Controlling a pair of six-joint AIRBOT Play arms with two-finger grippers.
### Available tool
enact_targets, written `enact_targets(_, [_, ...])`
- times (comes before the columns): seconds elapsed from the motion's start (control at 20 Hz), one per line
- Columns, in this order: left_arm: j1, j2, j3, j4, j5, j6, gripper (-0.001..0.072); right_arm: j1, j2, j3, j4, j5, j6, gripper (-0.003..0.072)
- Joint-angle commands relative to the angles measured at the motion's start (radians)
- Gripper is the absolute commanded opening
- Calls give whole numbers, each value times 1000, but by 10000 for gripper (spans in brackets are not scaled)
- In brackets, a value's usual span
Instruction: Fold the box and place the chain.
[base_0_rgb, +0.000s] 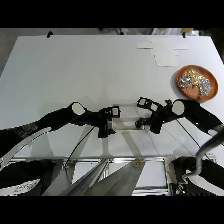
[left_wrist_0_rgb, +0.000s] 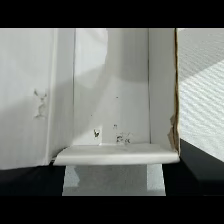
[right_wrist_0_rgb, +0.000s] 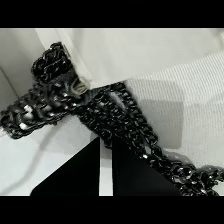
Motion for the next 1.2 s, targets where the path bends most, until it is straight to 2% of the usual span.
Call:
enact_targets(0.0, [0,0,0,0,0,0,254,0,-8,-1,-7,-1,5,18])
enact_targets(0.2, [0,0,0,0,0,0,254,0,64,0,-74,39,59,16])
enact_targets(0.55, [0,0,0,0,0,0,254,0,453,3,-78,60,115,17])
enact_targets(0.7, [0,0,0,0,0,0,254,0,602,6,-10,54,115,17])
enact_targets(0.85, [0,0,0,0,0,0,254,0,694,21,59,28,115,17])
enact_targets(1.0, [0,0,0,0,0,0,254,0,733,39,164,-1,112,17])
enact_targets(1.15, [0,0,0,0,0,0,254,0,735,46,337,-12,76,17])
